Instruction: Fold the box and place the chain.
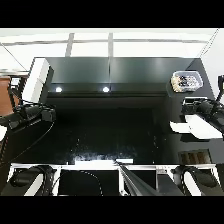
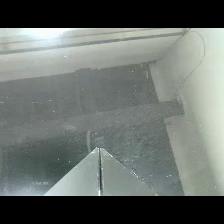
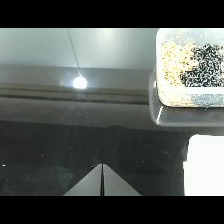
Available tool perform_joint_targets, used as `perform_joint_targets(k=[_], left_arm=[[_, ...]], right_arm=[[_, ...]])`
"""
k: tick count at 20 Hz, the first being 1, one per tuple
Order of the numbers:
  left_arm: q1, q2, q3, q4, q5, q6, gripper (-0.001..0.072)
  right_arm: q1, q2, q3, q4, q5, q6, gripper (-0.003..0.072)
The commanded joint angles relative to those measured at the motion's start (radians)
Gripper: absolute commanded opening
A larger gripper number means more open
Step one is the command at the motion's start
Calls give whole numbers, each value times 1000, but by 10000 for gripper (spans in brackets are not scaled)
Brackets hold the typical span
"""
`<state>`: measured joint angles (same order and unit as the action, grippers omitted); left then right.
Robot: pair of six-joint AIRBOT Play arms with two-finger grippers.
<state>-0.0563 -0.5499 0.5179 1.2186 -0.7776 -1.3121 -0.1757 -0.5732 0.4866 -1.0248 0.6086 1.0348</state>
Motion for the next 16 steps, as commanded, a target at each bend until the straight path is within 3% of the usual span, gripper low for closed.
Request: perform_joint_targets(k=[1, 12, 16], left_arm=[[0, 1, 0, 0, 0, 0, 27], [0, 1, 0, 0, 0, 0, 27], [0, 0, 0, -2, 163, -2, 27]], right_arm=[[1, 0, 0, 0, 0, 0, 13], [1, 0, 0, 0, 0, 0, 12], [1, 0, 0, 5, -79, 1, 13]])
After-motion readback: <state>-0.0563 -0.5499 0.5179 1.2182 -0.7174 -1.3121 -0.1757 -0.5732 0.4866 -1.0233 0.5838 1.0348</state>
